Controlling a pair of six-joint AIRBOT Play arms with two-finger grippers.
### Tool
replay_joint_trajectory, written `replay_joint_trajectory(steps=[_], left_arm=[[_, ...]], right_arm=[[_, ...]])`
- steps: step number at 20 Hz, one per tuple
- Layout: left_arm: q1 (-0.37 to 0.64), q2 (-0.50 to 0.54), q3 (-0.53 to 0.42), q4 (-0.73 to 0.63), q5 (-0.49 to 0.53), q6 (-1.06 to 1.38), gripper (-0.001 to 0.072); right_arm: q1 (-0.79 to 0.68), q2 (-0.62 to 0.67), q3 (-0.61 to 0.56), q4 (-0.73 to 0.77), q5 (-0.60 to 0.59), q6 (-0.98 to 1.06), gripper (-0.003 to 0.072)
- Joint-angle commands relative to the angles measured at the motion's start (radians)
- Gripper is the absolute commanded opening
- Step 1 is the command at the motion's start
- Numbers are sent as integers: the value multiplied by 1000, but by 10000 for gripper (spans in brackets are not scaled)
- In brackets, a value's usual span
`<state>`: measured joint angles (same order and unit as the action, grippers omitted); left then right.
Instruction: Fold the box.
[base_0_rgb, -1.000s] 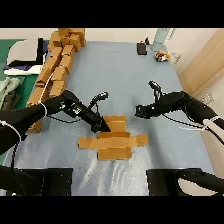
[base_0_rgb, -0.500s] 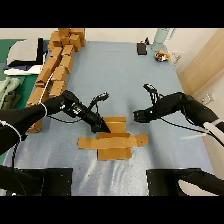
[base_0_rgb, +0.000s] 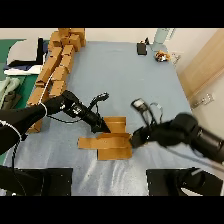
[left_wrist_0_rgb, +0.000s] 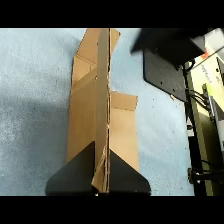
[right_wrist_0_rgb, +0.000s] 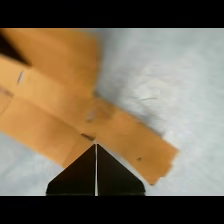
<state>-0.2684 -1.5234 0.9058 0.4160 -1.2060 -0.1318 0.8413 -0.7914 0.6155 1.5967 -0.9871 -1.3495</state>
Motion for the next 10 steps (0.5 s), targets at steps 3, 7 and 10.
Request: replay_joint_trajectory(steps=[3,7,10], left_arm=[[0,0,0,0,0,1,13],[0,0,0,0,0,1,13],[0,0,0,0,0,1,14]], right_arm=[[332,3,-138,-291,205,61,634],[337,-68,-138,-310,241,7,697],[336,-95,-138,-310,247,-13,696]])
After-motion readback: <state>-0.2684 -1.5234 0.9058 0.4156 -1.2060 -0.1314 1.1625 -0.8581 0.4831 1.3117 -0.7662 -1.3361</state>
